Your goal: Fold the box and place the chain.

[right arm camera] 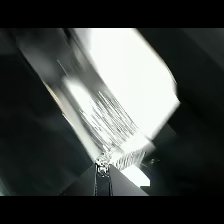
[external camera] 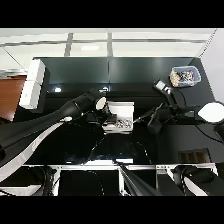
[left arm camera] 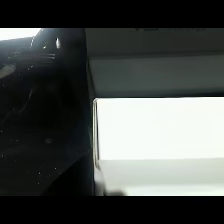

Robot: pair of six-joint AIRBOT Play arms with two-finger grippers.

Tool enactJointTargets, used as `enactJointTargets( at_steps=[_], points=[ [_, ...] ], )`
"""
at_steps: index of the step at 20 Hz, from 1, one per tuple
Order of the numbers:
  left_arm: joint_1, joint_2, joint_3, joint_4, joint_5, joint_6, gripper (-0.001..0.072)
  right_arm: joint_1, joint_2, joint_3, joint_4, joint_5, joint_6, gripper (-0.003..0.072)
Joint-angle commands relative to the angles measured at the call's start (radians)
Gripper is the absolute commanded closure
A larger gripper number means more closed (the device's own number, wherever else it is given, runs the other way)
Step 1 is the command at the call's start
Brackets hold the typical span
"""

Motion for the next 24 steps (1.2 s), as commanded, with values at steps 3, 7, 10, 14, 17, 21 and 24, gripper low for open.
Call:
enactJointTargets(
  at_steps=[3, 7, 10, 14, 17, 21, 24],
  points=[
    [0.0, 0.0, 0.001, 0.0, 0.002, 0.0, 0.0681, 0.118, -0.085, 0.003, 0.163, -0.214, 0.159, 0.0622],
    [0.0, 0.0, 0.001, 0.0, 0.005, 0.0, 0.0681, 0.077, -0.119, 0.005, 0.06, -0.202, 0.184, 0.0309],
    [0.0, 0.0, 0.001, 0.0, 0.01, 0.0, 0.0681, -0.068, -0.093, 0.005, -0.037, -0.135, 0.184, 0.0309],
    [0.0, -0.003, 0.001, 0.0, 0.014, 0.001, 0.0681, -0.175, -0.093, 0.005, -0.04, -0.045, 0.182, 0.0309],
    [-0.001, 0.0, 0.027, 0.001, -0.014, -0.006, 0.0554, -0.175, -0.093, 0.004, -0.061, -0.034, 0.182, 0.0309],
    [-0.002, 0.085, 0.061, 0.056, -0.038, -0.013, 0.0167, -0.175, -0.092, 0.005, -0.083, -0.033, 0.182, 0.0309],
    [-0.004, 0.24, 0.031, 0.17, -0.098, 0.088, 0.0167, -0.175, -0.092, 0.005, -0.084, -0.021, 0.182, 0.0309]
  ],
)
